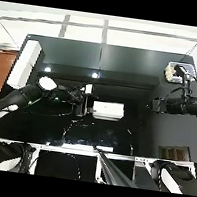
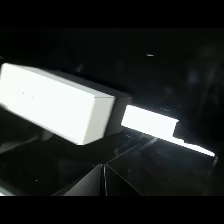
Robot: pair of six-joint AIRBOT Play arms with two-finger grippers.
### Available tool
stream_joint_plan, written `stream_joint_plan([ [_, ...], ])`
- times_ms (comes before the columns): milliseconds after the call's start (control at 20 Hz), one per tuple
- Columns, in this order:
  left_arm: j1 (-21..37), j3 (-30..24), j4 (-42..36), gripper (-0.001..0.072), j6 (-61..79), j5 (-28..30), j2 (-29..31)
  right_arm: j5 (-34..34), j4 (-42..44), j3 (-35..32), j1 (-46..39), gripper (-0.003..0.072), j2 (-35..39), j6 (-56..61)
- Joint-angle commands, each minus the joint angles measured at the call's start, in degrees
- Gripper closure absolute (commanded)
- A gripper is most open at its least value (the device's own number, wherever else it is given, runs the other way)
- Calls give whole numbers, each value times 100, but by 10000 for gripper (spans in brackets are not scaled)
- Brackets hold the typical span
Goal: Fold the box and place the chain.
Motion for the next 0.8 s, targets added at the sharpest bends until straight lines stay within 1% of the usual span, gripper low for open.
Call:
stream_joint_plan([
  [0, -417, 348, -586, 0, -116, 181, -74, -197, -94, -33, -116, 668, 87, 85],
  [50, -588, 542, -542, 0, -319, 286, -273, -295, -74, -55, -116, 668, 87, 85],
  [150, -807, 1008, -382, 0, -955, 271, -826, -380, -35, -79, -116, 668, 87, 81],
  [300, -863, 1508, -350, -1, -1416, 125, -1473, -343, -57, -87, -116, 668, 87, 59],
  [400, -841, 1633, -345, 0, -1725, 98, -1633, -343, -57, -85, -116, 668, 87, 59],
  [500, -841, 1635, -216, 0, -1729, 9, -1665, -350, -57, -85, -116, 668, 87, 59],
  [650, -844, 1637, 463, -1, -2146, -306, -1665, -367, -55, -85, -116, 668, 87, 59],
  [750, -844, 1637, 785, -1, -2197, -350, -1665, -378, -61, -85, -116, 668, 87, 59],
])
